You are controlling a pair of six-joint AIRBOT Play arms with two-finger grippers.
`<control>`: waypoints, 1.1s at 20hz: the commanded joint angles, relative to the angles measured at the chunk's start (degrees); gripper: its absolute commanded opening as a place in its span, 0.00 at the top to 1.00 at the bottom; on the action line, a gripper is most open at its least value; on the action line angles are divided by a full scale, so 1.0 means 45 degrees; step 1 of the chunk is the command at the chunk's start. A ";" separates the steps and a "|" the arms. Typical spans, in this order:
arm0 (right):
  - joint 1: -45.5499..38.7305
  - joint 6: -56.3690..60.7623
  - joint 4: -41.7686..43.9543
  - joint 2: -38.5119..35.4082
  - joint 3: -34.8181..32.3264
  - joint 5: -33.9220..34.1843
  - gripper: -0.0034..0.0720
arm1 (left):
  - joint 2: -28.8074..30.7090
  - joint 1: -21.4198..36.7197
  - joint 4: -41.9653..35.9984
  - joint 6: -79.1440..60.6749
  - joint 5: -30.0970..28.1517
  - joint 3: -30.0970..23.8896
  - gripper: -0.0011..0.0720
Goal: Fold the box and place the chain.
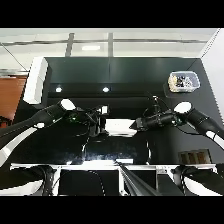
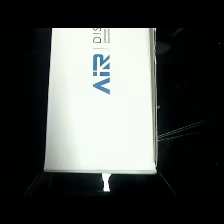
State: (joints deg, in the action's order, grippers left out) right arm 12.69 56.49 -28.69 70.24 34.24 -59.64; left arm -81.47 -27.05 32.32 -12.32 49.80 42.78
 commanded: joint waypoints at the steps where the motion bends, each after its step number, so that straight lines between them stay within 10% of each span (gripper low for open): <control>1: -0.0053 0.0146 -0.0631 0.0005 0.0238 -0.0199 0.94 | 0.0015 0.0034 0.0015 0.0044 -0.0015 0.0010 0.31; 4: -0.0500 0.0068 -0.0641 -0.0627 0.1520 -0.2108 0.94 | 0.0461 0.0151 0.0073 0.0296 -0.0015 0.0010 0.00; 12: -0.4444 0.0282 -0.2147 -0.3963 0.2885 -0.3725 0.94 | 0.2934 0.0384 0.1054 0.3463 0.0903 0.0160 0.00; 22: -0.5139 0.0505 -0.2550 -0.4012 0.2637 -0.3269 0.94 | -0.0539 -0.2837 0.0831 0.5872 -0.0588 0.3643 0.01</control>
State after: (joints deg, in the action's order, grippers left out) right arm -10.07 58.61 -39.83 52.34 46.15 -74.65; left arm -79.33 -37.19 36.18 9.85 48.36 54.94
